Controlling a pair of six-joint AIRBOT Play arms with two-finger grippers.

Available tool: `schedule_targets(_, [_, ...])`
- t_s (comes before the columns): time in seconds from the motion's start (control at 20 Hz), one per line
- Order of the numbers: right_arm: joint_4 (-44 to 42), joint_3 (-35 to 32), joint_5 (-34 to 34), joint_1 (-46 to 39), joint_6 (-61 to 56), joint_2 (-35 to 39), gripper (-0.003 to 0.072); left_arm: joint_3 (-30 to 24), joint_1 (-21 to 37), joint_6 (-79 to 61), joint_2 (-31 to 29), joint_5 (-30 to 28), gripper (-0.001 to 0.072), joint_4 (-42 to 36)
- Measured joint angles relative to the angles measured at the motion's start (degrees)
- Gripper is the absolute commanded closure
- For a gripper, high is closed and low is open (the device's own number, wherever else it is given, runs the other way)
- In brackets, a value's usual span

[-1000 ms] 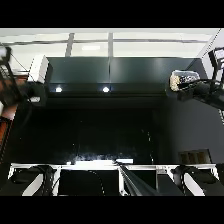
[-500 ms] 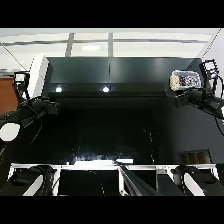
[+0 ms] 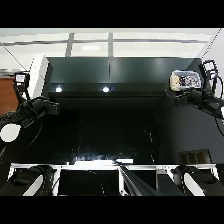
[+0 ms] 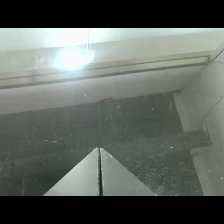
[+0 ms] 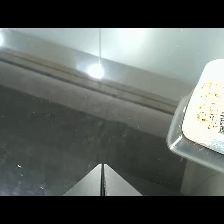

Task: Fold the box and place the chain.

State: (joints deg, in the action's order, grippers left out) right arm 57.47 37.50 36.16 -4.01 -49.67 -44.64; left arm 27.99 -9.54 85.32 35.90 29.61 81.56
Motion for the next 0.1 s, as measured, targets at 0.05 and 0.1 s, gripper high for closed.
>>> schedule_targets(0.05, [0.0, 0.0, -0.02, -0.02, 0.0, 0.0, 0.067, 0.0, 0.0, 0.0, 0.0, 0.0, 0.0681, 0.0])
schedule_targets(0.1, [0.0, 0.0, -0.02, 0.0, 0.0, 0.0, 0.0671, 0.0, 0.0, 0.0, 0.0, 0.02, 0.0682, 0.0])
